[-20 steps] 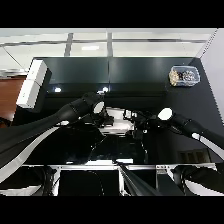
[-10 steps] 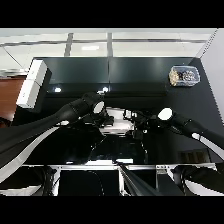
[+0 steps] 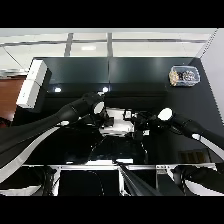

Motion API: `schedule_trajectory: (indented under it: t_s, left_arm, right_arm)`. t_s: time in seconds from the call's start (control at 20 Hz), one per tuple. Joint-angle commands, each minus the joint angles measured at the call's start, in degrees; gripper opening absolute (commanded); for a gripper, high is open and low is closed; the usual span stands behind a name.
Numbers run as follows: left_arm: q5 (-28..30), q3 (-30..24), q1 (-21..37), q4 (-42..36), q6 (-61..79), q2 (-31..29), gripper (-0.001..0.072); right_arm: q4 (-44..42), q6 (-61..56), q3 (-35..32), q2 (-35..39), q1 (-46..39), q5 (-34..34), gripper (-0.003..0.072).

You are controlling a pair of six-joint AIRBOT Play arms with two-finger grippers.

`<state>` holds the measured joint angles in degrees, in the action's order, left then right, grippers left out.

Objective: Fold the box and place the chain.

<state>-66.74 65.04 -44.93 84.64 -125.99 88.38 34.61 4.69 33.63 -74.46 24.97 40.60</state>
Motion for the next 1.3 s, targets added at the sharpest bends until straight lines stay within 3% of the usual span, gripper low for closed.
schedule_trajectory:
  t_s: [0.0,0.25,0.5,0.55,0.6,0.65,0.7,0.75,0.95,1.0,1.25]
  left_arm:
    - [0.3,0.1,0.2,0.3,-0.1,0.0,0.0025]
    - [0.7,0.1,0.3,-0.1,-0.1,0.0,0.0025]
    - [0.9,0.1,0.3,-0.1,-0.5,0.0,0.0025]
    - [0.9,0.1,0.3,-0.1,-0.5,0.0,0.0025]
    - [0.9,0.1,0.3,-0.1,-0.5,0.0,0.0025]
    - [0.9,0.1,0.3,0.0,-0.5,0.0,0.0025]
    - [0.9,0.1,0.3,0.0,-0.5,0.0,0.0025]
    - [0.9,0.1,0.3,0.0,-0.5,0.0,0.0025]
    - [0.9,0.1,0.3,-0.1,-0.5,0.0,0.0025]
    - [0.9,0.1,0.3,-0.1,-0.5,0.0,0.0025]
    - [0.9,0.1,0.3,0.0,-0.5,0.0,0.0025]
  right_arm:
    - [3.9,-3.1,0.0,1.8,-0.2,1.7,0.0720]
    - [17.6,-6.0,0.0,9.2,-0.5,7.2,0.0718]
    - [11.5,-5.9,0.0,9.5,-0.5,2.3,0.0709]
    - [9.6,-5.8,0.0,9.5,-0.4,2.2,0.0519]
    - [8.3,-5.8,0.0,9.4,-0.4,2.8,0.0432]
    - [7.3,-5.8,0.0,9.4,-0.4,3.9,0.0391]
    - [7.2,-5.8,0.0,9.4,-0.4,4.9,0.0271]
    - [7.2,-5.9,0.0,9.3,-0.4,5.0,0.0238]
    - [1.8,-6.2,0.0,7.8,-0.2,2.1,0.0232]
    - [-0.1,-6.1,0.0,7.3,0.1,1.3,0.0126]
    - [-2.9,-6.2,0.0,3.8,2.7,-1.5,0.0127]
